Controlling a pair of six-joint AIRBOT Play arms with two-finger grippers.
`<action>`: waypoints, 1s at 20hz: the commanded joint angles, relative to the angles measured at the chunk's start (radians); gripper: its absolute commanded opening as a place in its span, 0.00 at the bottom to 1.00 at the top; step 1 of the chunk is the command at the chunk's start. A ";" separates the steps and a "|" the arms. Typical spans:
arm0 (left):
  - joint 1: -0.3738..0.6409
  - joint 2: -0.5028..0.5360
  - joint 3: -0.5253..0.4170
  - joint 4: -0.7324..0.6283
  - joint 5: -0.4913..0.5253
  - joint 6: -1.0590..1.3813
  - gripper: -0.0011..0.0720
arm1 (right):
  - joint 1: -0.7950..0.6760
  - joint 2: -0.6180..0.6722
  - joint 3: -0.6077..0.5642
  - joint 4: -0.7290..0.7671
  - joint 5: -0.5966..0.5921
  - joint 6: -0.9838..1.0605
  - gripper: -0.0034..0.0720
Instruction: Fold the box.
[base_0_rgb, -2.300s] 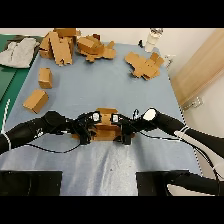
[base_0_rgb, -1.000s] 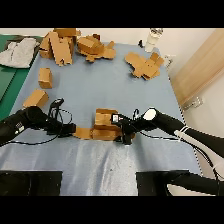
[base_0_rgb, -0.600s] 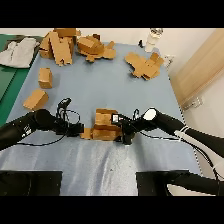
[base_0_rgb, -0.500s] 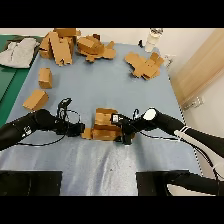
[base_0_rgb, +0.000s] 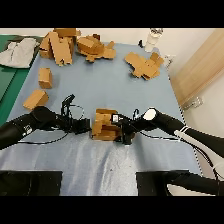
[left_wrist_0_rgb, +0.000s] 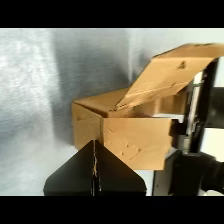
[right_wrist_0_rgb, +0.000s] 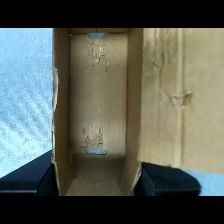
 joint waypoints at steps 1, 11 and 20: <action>0.001 0.000 0.007 -0.082 0.007 0.029 0.03 | 0.001 0.000 -0.001 0.000 0.000 0.000 0.74; -0.073 0.001 0.032 0.146 0.061 -0.197 0.03 | 0.001 0.000 -0.001 0.000 0.000 0.000 0.74; -0.174 0.042 0.151 0.438 0.038 -0.449 0.03 | 0.001 0.000 -0.001 0.000 0.000 0.000 0.74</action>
